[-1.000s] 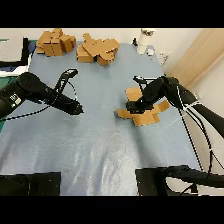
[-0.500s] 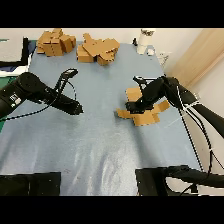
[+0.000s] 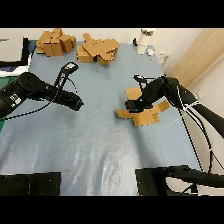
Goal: Fold the box.
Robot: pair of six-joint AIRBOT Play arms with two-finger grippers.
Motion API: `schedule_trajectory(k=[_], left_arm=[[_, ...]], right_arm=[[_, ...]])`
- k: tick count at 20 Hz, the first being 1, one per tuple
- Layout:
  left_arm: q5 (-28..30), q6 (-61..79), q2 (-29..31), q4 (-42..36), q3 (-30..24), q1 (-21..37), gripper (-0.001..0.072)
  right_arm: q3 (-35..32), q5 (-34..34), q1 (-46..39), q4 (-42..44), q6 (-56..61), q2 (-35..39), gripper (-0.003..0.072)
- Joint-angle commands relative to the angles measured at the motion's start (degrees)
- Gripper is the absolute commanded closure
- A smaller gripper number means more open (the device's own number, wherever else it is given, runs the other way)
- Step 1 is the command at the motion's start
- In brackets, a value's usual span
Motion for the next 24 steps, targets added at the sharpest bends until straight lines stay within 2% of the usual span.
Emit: schedule_trajectory(k=[1,4,7,9,10,11,13,17,20,24], left_arm=[[4.48,1.18,-0.04,-0.07,0.04,0.02,0.0699],[8.22,0.98,-0.02,-4.76,0.04,0.02,0.0699],[7.93,0.94,-0.02,-9.16,0.02,0.00,0.0699],[7.67,0.92,-0.04,-9.79,0.02,0.02,0.0699],[7.69,0.94,-0.02,-9.81,0.04,0.02,0.0699],[7.74,0.96,-0.02,-9.81,0.04,0.02,0.0699],[7.67,0.96,-0.02,-9.88,0.02,0.00,0.0699],[7.58,0.96,-0.02,-9.99,0.02,0.02,0.0699],[6.62,0.96,-0.02,-9.99,0.02,0.02,0.0698],[4.24,0.98,-0.02,-9.99,0.02,0.02,0.0699]], right_arm=[[-0.02,0.79,0.02,0.37,0.02,-0.04,0.0684],[0.92,3.89,-0.33,-2.56,0.00,-0.11,0.0685],[5.60,5.27,-5.62,-17.11,1.70,-0.22,0.0685],[8.72,4.42,-13.38,-23.74,2.01,-0.94,0.0682],[9.57,4.57,-17.31,-23.76,1.46,-1.18,0.0574],[10.21,4.72,-21.20,-23.32,0.79,-1.57,0.0397],[10.71,4.50,-27.12,-21.00,-4.00,-3.17,0.0260],[10.93,3.17,-32.22,-14.78,-14.71,-8.28,0.0259],[10.93,2.47,-32.26,-13.42,-19.52,-11.85,0.0259],[10.93,-0.94,-32.13,-5.16,-26.32,-15.37,0.0260]])
